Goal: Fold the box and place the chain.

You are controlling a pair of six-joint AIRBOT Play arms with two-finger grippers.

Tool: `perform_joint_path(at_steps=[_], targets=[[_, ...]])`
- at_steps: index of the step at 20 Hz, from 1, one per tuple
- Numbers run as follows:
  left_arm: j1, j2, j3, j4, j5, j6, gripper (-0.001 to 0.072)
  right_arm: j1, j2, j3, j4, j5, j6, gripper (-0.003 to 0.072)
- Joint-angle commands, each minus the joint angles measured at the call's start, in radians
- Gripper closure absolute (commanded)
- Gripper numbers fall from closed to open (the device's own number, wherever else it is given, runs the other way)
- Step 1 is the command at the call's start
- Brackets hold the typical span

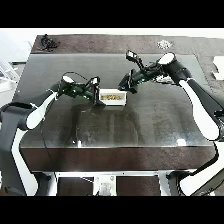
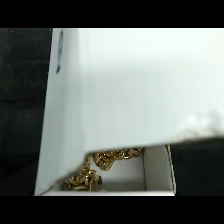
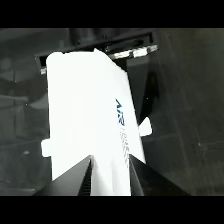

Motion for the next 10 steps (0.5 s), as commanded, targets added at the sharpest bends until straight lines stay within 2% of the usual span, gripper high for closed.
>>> perform_joint_path(at_steps=[1,6,7,10], targets=[[0.001,0.000,0.000,0.000,0.000,0.000,0.0251,0.004,0.016,-0.053,0.063,-0.053,-0.078,0.0410],[0.001,0.000,0.000,0.000,0.001,0.000,0.0250,0.019,0.016,-0.110,0.107,-0.070,-0.155,0.0400],[0.001,0.000,0.000,0.000,0.001,0.000,0.0251,0.021,0.016,-0.122,0.107,-0.089,-0.164,0.0364],[0.000,0.000,0.000,0.000,0.001,0.000,0.0250,0.022,0.016,-0.130,0.107,-0.110,-0.185,0.0334]])
